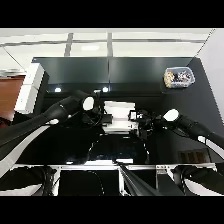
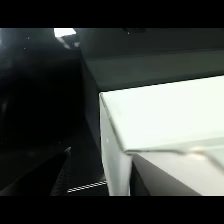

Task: Fold the box and place the chain.

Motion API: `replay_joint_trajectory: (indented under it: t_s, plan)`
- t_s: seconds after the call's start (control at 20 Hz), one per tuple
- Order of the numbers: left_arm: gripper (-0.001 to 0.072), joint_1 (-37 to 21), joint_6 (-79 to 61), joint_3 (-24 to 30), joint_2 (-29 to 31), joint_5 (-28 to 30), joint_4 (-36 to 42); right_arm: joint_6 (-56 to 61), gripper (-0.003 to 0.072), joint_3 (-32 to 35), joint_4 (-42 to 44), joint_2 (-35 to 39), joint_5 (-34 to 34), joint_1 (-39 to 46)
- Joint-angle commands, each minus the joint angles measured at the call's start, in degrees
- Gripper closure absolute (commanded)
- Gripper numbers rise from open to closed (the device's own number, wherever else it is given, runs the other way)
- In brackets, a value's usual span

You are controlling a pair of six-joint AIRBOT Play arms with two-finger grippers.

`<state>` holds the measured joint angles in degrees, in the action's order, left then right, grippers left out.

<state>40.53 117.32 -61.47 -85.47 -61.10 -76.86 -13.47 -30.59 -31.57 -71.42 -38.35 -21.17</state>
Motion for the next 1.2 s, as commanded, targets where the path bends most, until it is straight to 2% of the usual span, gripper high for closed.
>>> replay_joint_trajectory:
  t_s: [0.0,0.15,0.25,0.4,0.45,0.5,0.6,0.65,0.85,0.9,1.0,1.05,1.15]
  plan:
    - [0.0307,2.80,4.96,-3.98,-2.86,-3.52,-3.02,0.00,0.0463,0.02,0.00,0.02,-0.28,-0.04]
    - [0.0311,4.07,7.96,-4.52,-3.61,-3.50,-4.79,0.00,0.0463,0.02,0.02,0.02,-0.68,-0.04]
    - [0.0364,4.11,9.22,-4.57,-3.63,-3.43,-5.35,0.00,0.0463,0.02,0.00,0.02,-1.51,-0.04]
    - [0.0366,4.17,12.00,-4.61,-3.69,-3.50,-6.78,0.00,0.0463,0.02,0.00,0.02,-1.53,-0.04]
    - [0.0417,4.17,11.98,-4.61,-3.74,-3.52,-6.84,0.00,0.0463,0.02,0.00,0.02,-1.53,-0.04]
    - [0.0538,4.17,11.96,-4.61,-3.76,-3.63,-6.84,-0.02,0.0463,0.02,0.00,0.02,-1.53,-0.04]
    - [0.0594,4.33,11.98,-4.63,-3.78,-3.45,-6.67,-0.02,0.0463,0.02,-0.02,0.02,-1.49,-0.04]
    - [0.0679,4.33,11.96,-4.63,-3.78,-3.48,-6.69,-0.02,0.0463,0.02,0.00,0.02,-1.49,-0.04]
    - [0.0674,4.31,11.89,-4.63,-3.78,-4.17,-6.62,-0.02,0.0463,0.02,-0.02,0.02,-1.49,-0.04]
    - [0.0618,4.31,11.91,-4.70,-3.78,-4.42,-6.38,-0.02,0.0463,0.02,-0.02,0.02,-1.49,-0.04]
    - [0.0394,4.28,11.96,-5.31,-3.78,-4.87,-6.47,-0.02,0.0463,0.02,-0.02,0.02,-1.49,-0.04]
    - [0.0357,4.28,11.96,-5.62,-3.78,-5.09,-6.73,-0.02,0.0463,0.02,-0.02,0.02,-1.49,-0.04]
    - [0.0358,4.28,11.98,-5.70,-3.85,-5.16,-7.74,-0.02,0.0463,0.02,-0.02,0.02,-1.49,-0.04]
